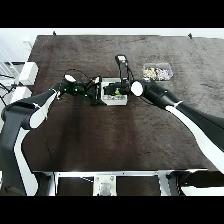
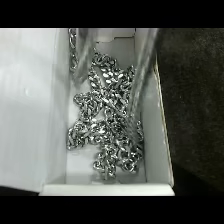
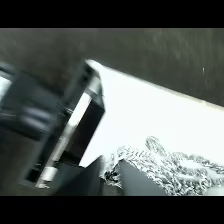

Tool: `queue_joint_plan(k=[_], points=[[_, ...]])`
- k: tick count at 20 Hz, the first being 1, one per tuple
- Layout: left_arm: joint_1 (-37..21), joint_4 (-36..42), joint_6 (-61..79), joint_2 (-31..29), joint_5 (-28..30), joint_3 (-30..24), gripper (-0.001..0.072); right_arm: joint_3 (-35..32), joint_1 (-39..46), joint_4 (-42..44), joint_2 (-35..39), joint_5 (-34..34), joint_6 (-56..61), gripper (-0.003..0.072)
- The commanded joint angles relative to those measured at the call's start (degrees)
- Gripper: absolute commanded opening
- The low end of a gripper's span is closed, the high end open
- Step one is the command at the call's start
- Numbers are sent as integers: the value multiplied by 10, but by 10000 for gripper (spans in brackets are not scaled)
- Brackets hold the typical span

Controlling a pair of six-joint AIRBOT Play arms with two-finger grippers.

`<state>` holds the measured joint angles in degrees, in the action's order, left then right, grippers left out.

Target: Fold the box and place the chain.

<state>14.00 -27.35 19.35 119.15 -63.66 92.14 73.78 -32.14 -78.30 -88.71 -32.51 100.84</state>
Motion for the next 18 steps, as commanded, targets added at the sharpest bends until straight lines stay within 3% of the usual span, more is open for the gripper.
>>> queue_joint_plan(k=[1,7,10,14,18], points=[[0,0,0,0,0,0,579,-4,10,-8,-18,2,0,398],[0,0,0,0,0,0,579,-31,58,-141,85,-71,-12,406],[0,0,0,0,0,0,579,-80,118,-173,141,-56,-85,408],[0,0,0,0,0,0,579,-142,171,-162,110,-2,-311,437],[0,0,0,0,0,0,579,-148,178,-89,41,76,-488,437]])
